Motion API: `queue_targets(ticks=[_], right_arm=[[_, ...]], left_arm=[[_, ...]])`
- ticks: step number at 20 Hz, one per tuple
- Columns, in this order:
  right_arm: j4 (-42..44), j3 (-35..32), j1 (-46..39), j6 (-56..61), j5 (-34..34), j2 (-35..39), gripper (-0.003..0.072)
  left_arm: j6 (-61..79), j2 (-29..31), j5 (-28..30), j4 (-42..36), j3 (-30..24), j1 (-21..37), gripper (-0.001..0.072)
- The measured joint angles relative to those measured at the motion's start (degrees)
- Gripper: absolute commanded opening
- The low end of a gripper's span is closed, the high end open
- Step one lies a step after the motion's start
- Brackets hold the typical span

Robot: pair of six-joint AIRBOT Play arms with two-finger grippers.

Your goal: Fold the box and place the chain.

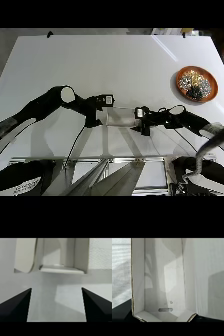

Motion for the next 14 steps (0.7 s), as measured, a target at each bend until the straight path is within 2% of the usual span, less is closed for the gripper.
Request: queue_targets(ticks=[7,14], right_arm=[[0.0,0.0,0.0,0.02,0.0,0.0,0.0408],[0.0,0.0,0.0,0.02,0.0,0.0,0.0408]], left_arm=[[23.28,-4.74,5.01,-11.41,-1.86,1.79,0.0703],[28.94,-5.18,5.01,-15.17,-5.51,1.97,0.0706]])
